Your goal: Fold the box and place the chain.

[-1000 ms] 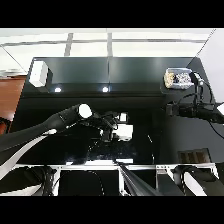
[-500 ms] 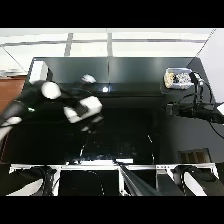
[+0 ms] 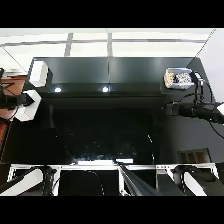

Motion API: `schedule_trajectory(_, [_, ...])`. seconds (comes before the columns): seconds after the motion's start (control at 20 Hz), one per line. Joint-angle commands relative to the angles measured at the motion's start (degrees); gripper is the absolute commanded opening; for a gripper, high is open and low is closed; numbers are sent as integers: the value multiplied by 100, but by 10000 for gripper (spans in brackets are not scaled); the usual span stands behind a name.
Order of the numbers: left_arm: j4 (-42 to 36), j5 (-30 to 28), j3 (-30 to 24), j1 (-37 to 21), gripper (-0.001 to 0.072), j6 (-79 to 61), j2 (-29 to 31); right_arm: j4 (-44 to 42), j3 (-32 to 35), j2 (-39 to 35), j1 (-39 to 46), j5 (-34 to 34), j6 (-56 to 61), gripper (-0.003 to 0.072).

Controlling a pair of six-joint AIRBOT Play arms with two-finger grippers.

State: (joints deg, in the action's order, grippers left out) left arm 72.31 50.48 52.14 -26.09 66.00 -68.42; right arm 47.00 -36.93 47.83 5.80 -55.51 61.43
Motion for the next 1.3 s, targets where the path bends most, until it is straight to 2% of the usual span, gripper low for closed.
schedule_trajectory(0.0, [-411,-986,280,-203,293,-479,-544,-4,-2,0,2,179,142,18])
schedule_trajectory(0.2, [-426,-981,1005,118,294,-522,-1602,-2,-2,0,2,219,205,17])
schedule_trajectory(0.45, [-376,-1014,1827,470,300,-522,-2404,-4,-2,0,2,221,286,18])
schedule_trajectory(0.5, [-372,-1084,1937,494,434,-520,-2500,-4,-2,0,2,219,332,17])
schedule_trajectory(0.55, [-372,-1180,2033,494,647,-518,-2566,-7,-2,0,2,197,358,18])
schedule_trajectory(0.6, [-365,-1235,2140,492,719,-516,-2586,-11,-2,0,2,173,356,18])
schedule_trajectory(0.7, [-361,-946,2535,490,719,-514,-2540,-72,-2,0,-2,131,354,18])
schedule_trajectory(0.85, [-372,343,3587,490,714,-105,-2393,-133,-2,11,-442,555,350,18])
schedule_trajectory(0.9, [-411,883,3950,490,679,260,-2315,-146,-2,17,-719,811,350,17])
schedule_trajectory(1.0, [-466,1803,4341,516,25,872,-2041,-98,-2,81,-1360,1338,350,18])
schedule_trajectory(1.1, [-533,2033,4133,702,24,879,-1506,348,-2,205,-1860,1781,348,18])
schedule_trajectory(1.15, [-535,1878,3786,874,24,879,-1095,804,-2,284,-2009,1899,352,18])
schedule_trajectory(1.25, [-575,1069,2588,1344,24,673,-44,1545,-2,466,-2006,1858,496,18])
